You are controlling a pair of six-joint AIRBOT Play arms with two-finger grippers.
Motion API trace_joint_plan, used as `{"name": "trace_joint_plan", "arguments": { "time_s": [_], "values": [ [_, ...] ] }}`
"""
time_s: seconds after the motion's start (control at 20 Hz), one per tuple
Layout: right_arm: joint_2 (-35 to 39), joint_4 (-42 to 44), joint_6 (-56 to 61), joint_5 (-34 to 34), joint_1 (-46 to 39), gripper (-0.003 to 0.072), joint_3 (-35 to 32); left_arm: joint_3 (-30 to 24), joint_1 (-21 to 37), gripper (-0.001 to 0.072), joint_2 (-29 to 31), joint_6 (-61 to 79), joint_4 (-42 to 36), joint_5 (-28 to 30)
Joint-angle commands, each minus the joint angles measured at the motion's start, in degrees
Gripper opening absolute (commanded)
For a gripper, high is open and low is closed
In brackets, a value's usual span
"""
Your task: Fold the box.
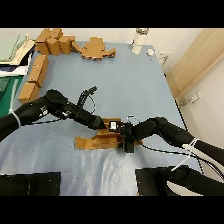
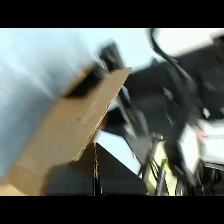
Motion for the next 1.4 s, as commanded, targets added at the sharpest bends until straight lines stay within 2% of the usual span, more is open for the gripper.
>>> {"name": "trace_joint_plan", "arguments": {
  "time_s": [0.0,0.2,0.45,0.7,0.8,0.9,1.0,1.1,1.2,1.35],
  "values": [
    [0.0,0.0,0.0,0.0,0.0,0.0449,0.0,1.3,-0.1,0.0013,-5.3,-0.2,-0.6,4.8],
    [0.0,0.0,0.0,0.0,0.0,0.0449,0.0,1.4,-0.1,0.0012,-9.7,-2.4,3.5,5.3],
    [0.0,-0.1,0.0,0.0,0.0,0.0449,0.0,1.4,-0.1,0.0012,-11.9,-2.5,3.8,5.3],
    [0.0,-0.1,0.0,0.0,0.0,0.0449,0.0,2.7,1.1,0.0012,-10.5,5.4,3.8,2.7],
    [0.0,-0.1,0.0,0.0,0.0,0.0449,0.0,2.6,3.8,0.0011,-7.2,11.9,4.2,0.4],
    [0.0,-0.1,0.0,0.0,0.0,0.0449,0.0,2.2,7.8,0.0011,-2.9,20.3,5.1,-4.6],
    [0.0,-0.1,0.0,0.0,0.0,0.0449,0.0,0.7,11.3,0.0011,2.0,24.3,10.3,-7.9],
    [0.0,-0.2,0.0,0.0,0.0,0.0449,0.0,-1.4,12.3,0.0011,7.3,25.6,19.2,-7.5],
    [0.0,-0.1,0.0,0.0,0.0,0.0449,0.0,-4.0,11.2,0.0011,12.4,30.1,20.1,-3.7],
    [0.0,-0.6,0.0,0.0,0.0,0.0449,0.0,-8.7,6.3,0.0011,20.5,39.5,21.5,1.9]
  ]
}}
